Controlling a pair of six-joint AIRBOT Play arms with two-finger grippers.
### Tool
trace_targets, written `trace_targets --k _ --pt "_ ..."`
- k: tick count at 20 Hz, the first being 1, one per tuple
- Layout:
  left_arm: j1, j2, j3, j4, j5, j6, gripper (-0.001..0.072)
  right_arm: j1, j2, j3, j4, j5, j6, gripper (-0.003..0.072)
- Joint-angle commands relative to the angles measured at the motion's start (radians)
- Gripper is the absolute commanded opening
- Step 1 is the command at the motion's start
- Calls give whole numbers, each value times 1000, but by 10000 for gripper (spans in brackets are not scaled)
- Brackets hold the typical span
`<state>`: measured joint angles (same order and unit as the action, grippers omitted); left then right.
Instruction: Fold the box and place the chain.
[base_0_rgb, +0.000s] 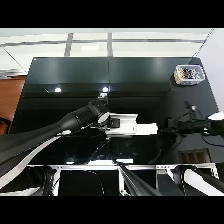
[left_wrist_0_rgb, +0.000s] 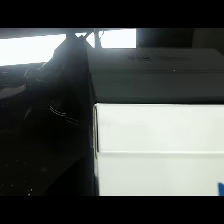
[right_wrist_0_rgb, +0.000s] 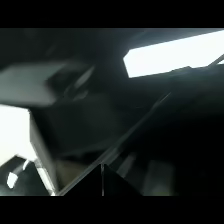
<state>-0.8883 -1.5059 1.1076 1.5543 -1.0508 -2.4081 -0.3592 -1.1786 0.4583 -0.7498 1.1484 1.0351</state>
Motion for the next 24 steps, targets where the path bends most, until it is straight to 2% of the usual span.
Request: trace_targets --k 1,4,8,9,10,11,13,14,15,18,20,21,24 --pt "1 1 1 0 -1 0 27 137 -127 1 160 25 -150 9" --pt "1 1 1 0 -1 0 26 229 -151 37 251 24 -203 9" --pt "1 1 1 0 0 0 27 274 -151 101 252 80 -197 25" --pt "1 1 1 0 -1 0 27 282 -151 114 252 98 -176 262" --pt "1 1 1 0 -1 0 27 290 -151 128 253 121 -159 595" --pt "1 1 1 0 0 0 27 299 -151 141 251 145 -156 655" --pt "1 1 1 0 0 0 27 336 -150 167 252 176 -141 655" --pt "1 1 1 0 0 0 27 364 -150 179 253 174 -134 631" --pt "1 1 1 0 0 0 26 399 -150 192 252 160 -132 555" --pt "1 1 1 0 0 0 26 498 -150 247 219 92 -66 552" --pt "1 1 1 0 0 0 27 564 -150 297 101 31 102 535" --pt "1 1 1 0 0 0 27 596 -150 321 46 21 155 418" --pt "1 1 1 0 0 0 27 695 -150 377 -109 -47 331 418"
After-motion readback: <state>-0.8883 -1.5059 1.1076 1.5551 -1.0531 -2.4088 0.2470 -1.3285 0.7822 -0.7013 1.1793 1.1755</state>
